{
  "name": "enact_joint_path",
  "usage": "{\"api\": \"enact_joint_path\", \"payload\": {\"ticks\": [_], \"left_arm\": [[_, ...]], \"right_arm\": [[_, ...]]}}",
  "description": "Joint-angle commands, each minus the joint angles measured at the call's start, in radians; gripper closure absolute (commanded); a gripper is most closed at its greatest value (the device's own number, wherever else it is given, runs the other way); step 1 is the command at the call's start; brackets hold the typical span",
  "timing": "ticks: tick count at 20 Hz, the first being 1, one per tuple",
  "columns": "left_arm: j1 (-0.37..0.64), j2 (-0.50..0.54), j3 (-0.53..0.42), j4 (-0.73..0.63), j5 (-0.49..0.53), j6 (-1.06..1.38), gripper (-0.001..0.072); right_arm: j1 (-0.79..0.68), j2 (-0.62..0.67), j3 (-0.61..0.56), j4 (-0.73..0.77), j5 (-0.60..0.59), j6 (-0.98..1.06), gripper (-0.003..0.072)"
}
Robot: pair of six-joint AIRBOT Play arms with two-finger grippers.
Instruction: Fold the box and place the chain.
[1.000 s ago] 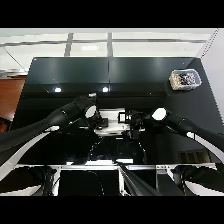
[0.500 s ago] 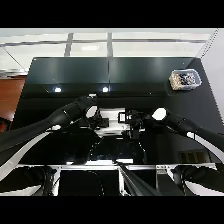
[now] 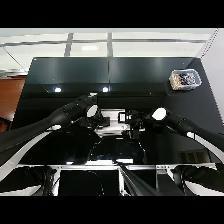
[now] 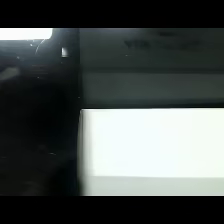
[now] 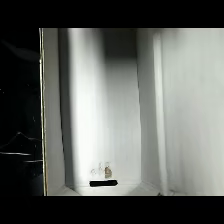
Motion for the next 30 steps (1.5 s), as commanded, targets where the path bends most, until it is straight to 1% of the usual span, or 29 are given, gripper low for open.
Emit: {"api": "enact_joint_path", "payload": {"ticks": [1, 14, 15, 16, 17, 18, 21, 24, 25, 27, 28, 29, 30], "left_arm": [[0.000, 0.000, 0.002, 0.005, 0.008, 0.003, 0.0682], [0.000, 0.000, 0.002, 0.002, 0.010, 0.003, 0.0681], [0.000, 0.000, 0.002, 0.002, 0.009, 0.003, 0.0680], [0.000, 0.000, 0.002, 0.002, 0.010, 0.003, 0.0680], [0.000, 0.000, 0.002, 0.002, 0.010, 0.003, 0.0680], [0.000, 0.000, 0.002, 0.002, 0.010, 0.003, 0.0680], [0.000, 0.000, 0.002, 0.002, 0.009, 0.003, 0.0680], [0.000, 0.000, 0.002, 0.002, 0.006, 0.007, 0.0681], [0.000, 0.000, 0.002, 0.002, 0.006, 0.007, 0.0681], [0.000, 0.000, 0.002, 0.002, 0.006, 0.007, 0.0680], [0.000, 0.000, 0.002, 0.002, 0.006, 0.007, 0.0680], [0.000, 0.000, 0.002, 0.002, 0.006, 0.007, 0.0680], [0.000, 0.000, 0.002, 0.002, 0.007, 0.007, 0.0680]], "right_arm": [[0.001, 0.000, 0.000, -0.002, 0.001, -0.002, 0.0621], [0.001, -0.001, 0.000, -0.002, 0.001, -0.002, 0.0621], [0.001, 0.000, 0.000, -0.001, 0.016, 0.013, 0.0620], [0.001, 0.000, 0.000, -0.001, 0.020, 0.045, 0.0501], [0.001, 0.000, 0.003, 0.002, 0.021, 0.095, 0.0047], [-0.003, 0.007, 0.005, -0.008, 0.035, 0.148, -0.0024], [-0.019, 0.089, 0.006, -0.112, 0.122, 0.175, -0.0022], [-0.037, 0.182, 0.006, -0.278, 0.190, 0.217, -0.0021], [-0.040, 0.195, 0.006, -0.297, 0.196, 0.220, -0.0021], [-0.034, 0.192, 0.006, -0.289, 0.185, 0.208, -0.0019], [-0.025, 0.191, 0.006, -0.288, 0.164, 0.204, 0.0062], [-0.015, 0.191, 0.006, -0.286, 0.149, 0.203, 0.0168], [-0.005, 0.187, 0.006, -0.286, 0.134, 0.203, 0.0213]]}}
